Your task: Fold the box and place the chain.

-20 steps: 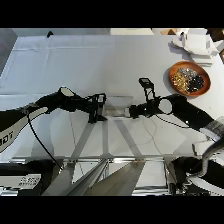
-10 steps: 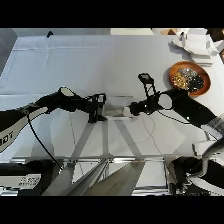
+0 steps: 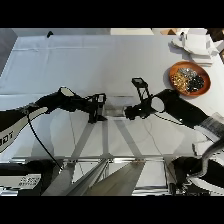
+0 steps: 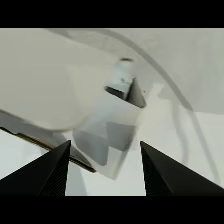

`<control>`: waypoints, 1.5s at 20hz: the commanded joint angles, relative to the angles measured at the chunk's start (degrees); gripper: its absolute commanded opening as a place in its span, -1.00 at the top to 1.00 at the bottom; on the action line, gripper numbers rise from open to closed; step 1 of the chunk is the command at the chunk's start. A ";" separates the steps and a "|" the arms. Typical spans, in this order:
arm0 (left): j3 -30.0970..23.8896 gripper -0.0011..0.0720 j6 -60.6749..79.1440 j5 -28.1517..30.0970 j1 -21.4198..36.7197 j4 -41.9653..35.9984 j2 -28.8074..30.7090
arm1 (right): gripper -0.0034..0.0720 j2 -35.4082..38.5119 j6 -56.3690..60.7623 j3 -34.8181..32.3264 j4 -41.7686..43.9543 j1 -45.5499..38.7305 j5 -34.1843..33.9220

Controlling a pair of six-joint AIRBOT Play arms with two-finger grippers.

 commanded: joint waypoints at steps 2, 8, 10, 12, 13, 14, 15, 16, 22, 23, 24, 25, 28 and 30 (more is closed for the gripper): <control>0.00 0.35 0.00 0.02 0.02 0.00 -0.02 | -0.29 -2.12 0.72 2.51 0.13 2.03 -1.44; 0.00 0.35 -0.02 0.02 0.02 0.00 -0.02 | -0.23 -2.89 4.31 2.95 -3.61 2.03 0.96; 0.00 0.35 0.00 0.02 0.02 0.00 -0.02 | -0.23 -3.26 6.86 2.97 -6.54 2.03 1.40; 0.00 0.35 -0.02 0.02 0.02 0.02 -0.02 | -0.23 -3.91 6.97 2.97 -7.85 2.03 2.19; 0.00 0.35 -0.02 0.02 0.02 0.00 -0.02 | -0.23 -4.31 7.69 2.95 -8.66 2.03 2.80; 0.00 0.35 0.00 0.02 0.02 0.00 -0.02 | -0.23 -4.79 8.87 2.97 -9.57 2.03 3.50; 0.00 0.35 0.00 0.02 0.02 0.00 -0.02 | -0.23 -5.27 10.71 2.97 -10.58 2.03 4.07; 0.00 0.35 0.00 0.04 0.02 0.00 -0.02 | -0.24 -5.66 11.85 3.08 -10.60 2.03 4.20; 0.00 0.35 0.00 0.02 0.02 0.00 -0.02 | -0.25 -7.37 12.85 6.86 -10.58 4.17 3.63; 0.00 0.35 -0.02 0.02 0.02 0.00 -0.02 | -0.25 -7.65 12.83 7.32 -10.56 4.63 3.72; 0.00 0.35 0.00 0.02 0.02 0.00 -0.02 | -0.25 -7.89 12.83 7.45 -10.58 5.03 3.72; 0.00 0.35 0.00 0.02 0.02 0.00 -0.02 | -0.25 -7.98 12.85 7.48 -10.58 5.27 3.72; 0.00 0.35 0.00 0.02 0.02 0.00 -0.02 | -0.25 -8.00 17.49 7.61 -12.02 5.35 3.72; 0.00 0.35 0.00 0.02 0.02 0.00 -0.02 | -0.24 -8.22 22.14 7.69 -14.86 5.38 3.91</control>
